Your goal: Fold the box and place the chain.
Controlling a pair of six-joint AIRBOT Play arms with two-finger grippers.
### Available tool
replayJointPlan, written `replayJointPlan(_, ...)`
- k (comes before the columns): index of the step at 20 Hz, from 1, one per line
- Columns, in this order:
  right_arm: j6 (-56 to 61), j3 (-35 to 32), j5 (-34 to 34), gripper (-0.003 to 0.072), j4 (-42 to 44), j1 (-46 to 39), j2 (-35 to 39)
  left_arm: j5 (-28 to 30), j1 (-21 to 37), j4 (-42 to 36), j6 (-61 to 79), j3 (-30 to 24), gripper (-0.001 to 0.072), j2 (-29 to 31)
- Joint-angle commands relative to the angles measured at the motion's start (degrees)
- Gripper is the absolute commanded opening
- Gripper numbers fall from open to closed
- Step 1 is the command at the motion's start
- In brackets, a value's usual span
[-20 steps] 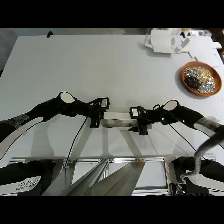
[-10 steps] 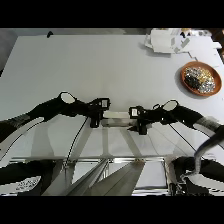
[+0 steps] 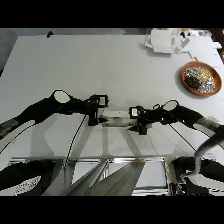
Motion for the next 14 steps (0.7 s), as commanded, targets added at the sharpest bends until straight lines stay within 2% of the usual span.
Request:
replayJointPlan(1, -0.02, 0.07, 0.15, 0.0270, -0.07, -0.02, 0.00, 1.49, 0.70, 13.73, -13.57, 0.04, 0.0695, 6.36)
replayJointPlan(5, -0.02, 0.07, 0.15, 0.0270, -0.07, -0.02, 0.00, -4.57, 1.97, 25.92, -24.92, 0.04, 0.0694, 16.65)
replayJointPlan(7, -0.02, 0.07, 0.15, 0.0270, -0.07, -0.02, 0.00, -7.06, 1.95, 26.67, -29.35, 0.04, 0.0683, 22.53)
replayJointPlan(8, -0.02, 0.07, 0.15, 0.0270, -0.07, -0.02, 0.00, -8.02, 1.81, 25.53, -31.10, 0.02, 0.0514, 25.14)
replayJointPlan(9, -0.02, 0.07, 0.15, 0.0270, -0.07, -0.02, 0.00, -9.09, 1.84, 24.83, -31.19, 0.02, 0.0230, 26.97)
replayJointPlan(10, -0.02, 0.07, 0.15, 0.0270, -0.07, -0.02, 0.00, -10.73, 1.84, 24.87, -31.01, 0.02, 0.0010, 28.09)
replayJointPlan(14, -0.02, 0.07, 0.15, 0.0270, -0.04, -0.02, 0.00, -15.28, 1.81, 18.56, -31.80, -0.87, 0.0002, 26.01)
